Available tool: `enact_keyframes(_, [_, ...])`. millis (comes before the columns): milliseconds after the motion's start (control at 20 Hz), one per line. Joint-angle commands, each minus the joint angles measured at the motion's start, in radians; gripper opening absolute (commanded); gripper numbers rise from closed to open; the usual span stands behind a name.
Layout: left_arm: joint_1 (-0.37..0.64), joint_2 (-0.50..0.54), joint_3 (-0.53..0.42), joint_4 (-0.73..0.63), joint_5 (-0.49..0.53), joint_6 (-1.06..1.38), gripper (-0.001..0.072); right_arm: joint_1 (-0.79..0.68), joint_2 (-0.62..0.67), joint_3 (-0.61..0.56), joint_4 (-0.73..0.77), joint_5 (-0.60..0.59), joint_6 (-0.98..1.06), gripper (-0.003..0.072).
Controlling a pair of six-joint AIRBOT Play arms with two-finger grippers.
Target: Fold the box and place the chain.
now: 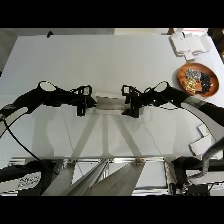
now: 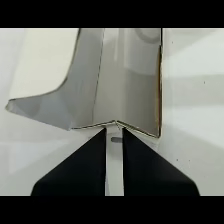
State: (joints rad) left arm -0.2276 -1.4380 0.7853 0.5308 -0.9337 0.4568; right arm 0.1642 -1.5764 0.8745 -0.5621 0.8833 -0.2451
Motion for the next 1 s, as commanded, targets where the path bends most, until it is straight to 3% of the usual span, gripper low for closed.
enact_keyframes(0, [-0.001,-0.006,0.000,-0.029,-0.010,0.000,0.0120,0.000,-0.001,0.000,0.001,-0.001,0.001,0.0404])
enact_keyframes(200, [-0.001,-0.027,0.000,-0.029,-0.013,-0.001,0.0397,0.000,-0.001,0.000,0.001,-0.001,0.001,0.0404])
enact_keyframes(250, [-0.001,-0.030,0.000,-0.029,-0.013,-0.001,0.0424,0.000,-0.001,0.000,0.001,-0.001,0.001,0.0404])
enact_keyframes(450, [-0.001,-0.031,0.000,-0.029,-0.013,-0.011,0.0418,0.000,-0.001,0.000,0.001,-0.001,0.001,0.0404])
enact_keyframes(500, [0.000,-0.031,0.000,-0.029,-0.013,-0.011,0.0395,0.000,-0.001,0.000,0.001,-0.001,0.001,0.0404])
enact_keyframes(600, [0.000,-0.030,0.000,-0.029,-0.012,-0.011,0.0246,0.000,-0.001,0.000,0.001,-0.001,0.001,0.0404])
enact_keyframes(700, [0.001,-0.023,0.000,-0.028,-0.013,-0.012,0.0231,0.000,-0.001,0.000,0.001,-0.001,0.001,0.0404])
enact_keyframes(800, [0.005,0.004,0.000,-0.018,-0.016,-0.013,0.0003,0.000,-0.001,0.000,0.001,-0.001,0.001,0.0404])
enact_keyframes(950, [0.030,0.085,0.000,0.003,-0.016,-0.013,0.0011,0.000,-0.001,0.000,0.001,-0.001,0.001,0.0404])
